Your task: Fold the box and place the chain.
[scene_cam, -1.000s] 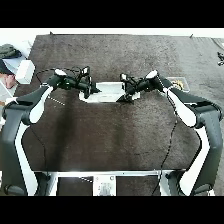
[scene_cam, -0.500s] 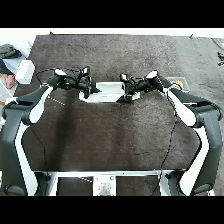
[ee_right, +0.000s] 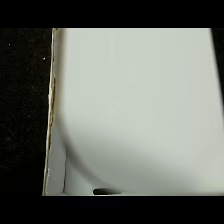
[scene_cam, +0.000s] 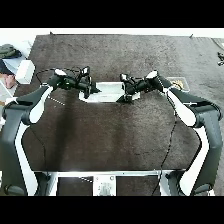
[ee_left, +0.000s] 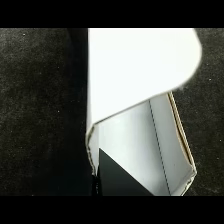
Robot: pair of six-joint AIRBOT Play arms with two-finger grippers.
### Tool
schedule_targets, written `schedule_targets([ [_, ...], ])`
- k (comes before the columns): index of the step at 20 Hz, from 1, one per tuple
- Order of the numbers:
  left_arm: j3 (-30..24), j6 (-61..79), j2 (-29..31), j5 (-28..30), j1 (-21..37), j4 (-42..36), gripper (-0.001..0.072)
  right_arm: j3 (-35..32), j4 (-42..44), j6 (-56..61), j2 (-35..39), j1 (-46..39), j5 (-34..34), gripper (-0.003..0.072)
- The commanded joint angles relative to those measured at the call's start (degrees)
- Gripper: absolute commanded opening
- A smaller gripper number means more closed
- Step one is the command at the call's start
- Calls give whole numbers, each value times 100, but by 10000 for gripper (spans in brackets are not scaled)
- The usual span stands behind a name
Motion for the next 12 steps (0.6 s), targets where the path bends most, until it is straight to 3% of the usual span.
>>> schedule_targets([
  [1, -2, 0, -4, 2, -2, 0, 13, 2, 0, 2, -4, 2, 2, 165],
  [11, -2, 0, -4, -107, -2, -2, 13, 2, 2, 2, -4, 2, 2, 166],
  [12, -2, 0, -4, -116, -2, -4, 66, 2, 0, 2, -4, 4, 2, 166],
])
